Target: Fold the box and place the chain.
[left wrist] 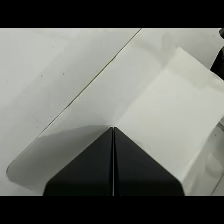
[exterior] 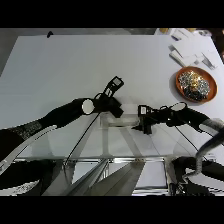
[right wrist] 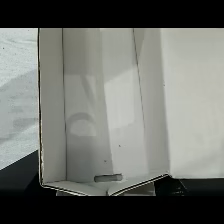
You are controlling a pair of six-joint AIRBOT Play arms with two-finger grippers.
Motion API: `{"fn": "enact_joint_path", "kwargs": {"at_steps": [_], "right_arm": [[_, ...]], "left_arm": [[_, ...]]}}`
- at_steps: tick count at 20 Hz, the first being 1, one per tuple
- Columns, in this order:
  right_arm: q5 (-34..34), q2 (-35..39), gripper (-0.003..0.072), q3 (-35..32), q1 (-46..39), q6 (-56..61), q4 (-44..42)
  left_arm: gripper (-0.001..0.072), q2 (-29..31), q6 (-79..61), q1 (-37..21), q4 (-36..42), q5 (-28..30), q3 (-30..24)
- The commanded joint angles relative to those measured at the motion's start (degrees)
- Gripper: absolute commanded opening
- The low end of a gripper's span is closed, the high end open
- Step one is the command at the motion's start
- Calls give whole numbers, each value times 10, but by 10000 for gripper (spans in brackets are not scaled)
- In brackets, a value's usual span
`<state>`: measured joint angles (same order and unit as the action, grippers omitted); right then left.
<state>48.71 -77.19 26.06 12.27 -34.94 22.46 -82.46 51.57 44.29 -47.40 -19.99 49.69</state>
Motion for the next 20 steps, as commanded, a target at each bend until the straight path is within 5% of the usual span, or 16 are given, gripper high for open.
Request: {"fn": "enact_joint_path", "kwargs": {"at_steps": [1, 5, 9, 13, 20], "right_arm": [[-1, 0, 297, 0, 0, 0, 0], [-1, 0, 297, 0, 0, 0, 0], [-1, 0, 297, 0, 0, 0, 0], [-1, 0, 297, 0, 0, 0, 0], [-1, 0, 297, 0, 0, 0, 0]], "left_arm": [[4, 33, 10, -1, -52, -46, 0], [4, 148, 14, -1, -171, -158, 0], [5, 221, 14, -1, -183, -269, 0], [4, 202, 14, 0, -208, -313, 0], [5, 121, 9, -1, -217, -298, 0]]}}
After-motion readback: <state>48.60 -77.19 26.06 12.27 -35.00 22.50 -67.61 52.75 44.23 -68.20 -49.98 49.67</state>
